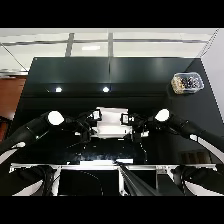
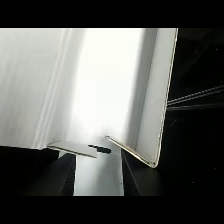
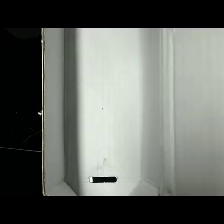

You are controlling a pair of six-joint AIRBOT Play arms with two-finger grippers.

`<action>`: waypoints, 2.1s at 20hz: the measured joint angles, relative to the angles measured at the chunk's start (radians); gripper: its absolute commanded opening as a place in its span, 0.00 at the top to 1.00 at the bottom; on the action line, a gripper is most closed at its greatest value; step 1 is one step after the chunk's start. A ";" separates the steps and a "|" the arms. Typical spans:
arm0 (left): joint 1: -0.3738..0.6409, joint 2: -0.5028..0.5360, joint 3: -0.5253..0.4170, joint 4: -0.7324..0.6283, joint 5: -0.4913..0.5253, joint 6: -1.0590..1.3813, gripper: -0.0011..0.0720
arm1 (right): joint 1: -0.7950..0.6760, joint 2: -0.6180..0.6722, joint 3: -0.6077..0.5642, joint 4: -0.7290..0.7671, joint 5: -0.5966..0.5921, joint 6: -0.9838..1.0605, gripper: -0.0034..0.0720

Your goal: Fold the box and place the chain.

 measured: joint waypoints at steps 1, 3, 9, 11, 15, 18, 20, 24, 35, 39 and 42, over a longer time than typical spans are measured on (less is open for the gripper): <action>0.000 -0.001 0.000 -0.001 0.000 0.000 0.53 | 0.000 0.000 0.000 0.000 0.000 0.000 0.33; 0.000 -0.002 0.000 -0.022 0.001 0.000 0.53 | 0.000 0.000 0.000 0.000 0.000 0.000 0.33; 0.000 -0.005 -0.001 -0.137 0.000 0.000 0.53 | 0.000 0.000 0.000 0.001 0.000 0.001 0.33; 0.000 -0.008 -0.001 -0.146 0.000 0.000 0.53 | 0.000 0.000 0.000 0.000 0.000 0.001 0.33; -0.004 -0.019 -0.001 -0.116 0.000 0.000 0.53 | 0.000 0.000 0.000 0.000 -0.001 0.000 0.33; -0.019 -0.023 -0.001 -0.111 0.002 0.000 0.52 | 0.000 0.000 0.000 0.000 -0.001 -0.001 0.33; -0.026 -0.026 -0.001 -0.108 0.007 0.000 0.41 | 0.000 0.000 0.000 0.000 -0.001 0.000 0.33; -0.031 -0.029 -0.001 -0.107 0.016 -0.001 0.60 | 0.000 0.000 0.000 0.000 -0.001 0.000 0.33; -0.002 0.001 0.018 -0.042 -0.020 -0.057 0.94 | 0.000 0.000 0.000 0.002 -0.002 0.002 0.33; 0.154 0.098 0.047 0.097 -0.159 -0.247 0.94 | 0.000 0.000 0.000 0.002 -0.002 0.002 0.33; 0.362 0.158 0.055 0.170 -0.254 -0.509 0.94 | 0.000 0.000 0.000 0.002 -0.002 0.002 0.33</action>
